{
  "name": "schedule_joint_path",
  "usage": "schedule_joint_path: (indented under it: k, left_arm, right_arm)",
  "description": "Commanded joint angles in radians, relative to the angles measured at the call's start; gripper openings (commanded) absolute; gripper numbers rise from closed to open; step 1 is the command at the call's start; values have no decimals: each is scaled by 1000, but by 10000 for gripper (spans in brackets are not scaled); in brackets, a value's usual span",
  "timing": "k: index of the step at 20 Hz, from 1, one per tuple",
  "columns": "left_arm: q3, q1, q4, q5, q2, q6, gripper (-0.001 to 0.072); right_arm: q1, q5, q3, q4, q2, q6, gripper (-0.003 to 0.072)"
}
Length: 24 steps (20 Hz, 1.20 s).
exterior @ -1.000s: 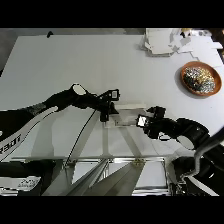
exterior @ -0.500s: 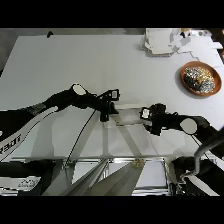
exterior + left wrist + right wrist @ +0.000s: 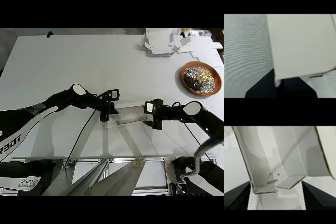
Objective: Fold the box and place the chain.
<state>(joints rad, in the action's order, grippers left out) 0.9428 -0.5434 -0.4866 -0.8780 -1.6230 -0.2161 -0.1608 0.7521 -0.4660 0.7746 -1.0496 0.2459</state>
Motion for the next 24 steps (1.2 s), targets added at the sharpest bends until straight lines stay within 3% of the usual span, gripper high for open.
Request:
schedule_joint_path:
  k: [1,7,12,16,24]
  left_arm:
    - [0,0,0,-1,0,0,12]
    - [0,0,0,-1,0,0,12]
    - [0,0,0,-1,0,0,12]
    - [0,0,0,-1,0,0,12]
    - [0,0,0,-1,0,0,12]
  right_arm:
    - [39,34,-30,-67,-52,89,695]
    - [38,79,-31,-178,-122,216,695]
    - [38,116,-30,-122,-143,205,692]
    - [37,152,-25,-101,-143,196,644]
    - [37,100,-1,-135,-145,202,635]
